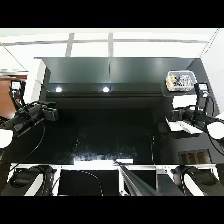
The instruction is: Fold the box and place the chain.
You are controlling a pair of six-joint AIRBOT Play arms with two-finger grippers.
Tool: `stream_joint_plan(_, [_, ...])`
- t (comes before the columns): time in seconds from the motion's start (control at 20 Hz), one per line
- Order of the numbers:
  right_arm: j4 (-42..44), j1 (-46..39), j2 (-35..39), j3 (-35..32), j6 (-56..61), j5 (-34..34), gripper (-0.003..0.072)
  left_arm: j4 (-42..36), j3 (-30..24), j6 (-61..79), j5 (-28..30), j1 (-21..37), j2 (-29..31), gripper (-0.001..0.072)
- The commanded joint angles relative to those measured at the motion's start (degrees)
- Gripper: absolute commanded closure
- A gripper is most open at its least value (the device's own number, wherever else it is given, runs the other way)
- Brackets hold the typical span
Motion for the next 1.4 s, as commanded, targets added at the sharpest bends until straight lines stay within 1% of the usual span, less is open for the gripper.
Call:
stream_joint_plan(0.0, [0.02, 0.07, 0.02, -0.04, 0.02, 0.00, 0.0668, 0.02, -0.02, 0.02, 0.02, -0.02, 0.07, 0.0681])
stream_joint_plan(0.6, [0.02, 0.07, 0.02, -0.04, 0.02, 0.00, 0.0667, 0.02, -0.02, 0.02, 0.02, -0.02, 0.07, 0.0681])
stream_joint_plan(0.65, [0.42, 0.07, 0.02, -0.04, 0.04, 0.00, 0.0667, -0.02, -0.02, 0.02, 0.04, -0.02, 0.04, 0.0680])
stream_joint_plan(0.8, [3.37, 0.09, 0.02, -0.04, 0.04, -0.07, 0.0667, -2.19, -0.02, 0.00, 3.28, -0.02, 0.00, 0.0680])
stream_joint_plan(0.9, [6.43, 0.09, 0.02, -0.04, 0.04, -0.96, 0.0668, -2.19, -0.02, 0.00, 3.87, -0.02, 0.00, 0.0680])
stream_joint_plan(0.95, [7.69, 0.11, 0.02, -0.07, 0.00, -2.34, 0.0668, -2.19, -0.02, 0.00, 3.87, -0.02, 0.00, 0.0680])
stream_joint_plan(1.0, [7.37, 0.15, -0.02, -0.07, -0.04, -5.99, 0.0667, -2.19, -0.02, 0.00, 3.93, -0.02, 0.00, 0.0680])
stream_joint_plan(1.05, [4.52, 0.11, -0.02, -0.07, -0.04, -10.86, 0.0668, -2.16, -0.02, 0.00, 4.44, -0.02, -0.04, 0.0680])
stream_joint_plan(1.1, [-0.55, -0.20, -0.04, -0.04, 0.00, -17.81, 0.0668, -2.14, -0.02, 0.00, 5.07, -0.02, -0.13, 0.0680])
stream_joint_plan(1.15, [-5.77, -2.16, -0.35, 0.35, 0.46, -25.09, 0.0668, -2.16, -0.02, 0.00, 5.60, -0.02, -0.26, 0.0681])
stream_joint_plan(1.2, [-8.13, -6.45, -1.46, 2.32, 1.31, -28.30, 0.0669, -2.16, -0.02, 0.00, 5.57, -0.02, -0.31, 0.0680])
stream_joint_plan(1.3, [-7.93, -18.21, -5.99, 9.09, 1.55, -27.63, 0.0669, -2.16, -0.02, 0.00, 5.55, -0.02, -0.28, 0.0680])
stream_joint_plan(1.35, [-7.96, -24.98, -9.51, 13.42, 1.90, -25.81, 0.0668, -2.16, -0.02, 0.00, 5.55, -0.02, -0.28, 0.0680])
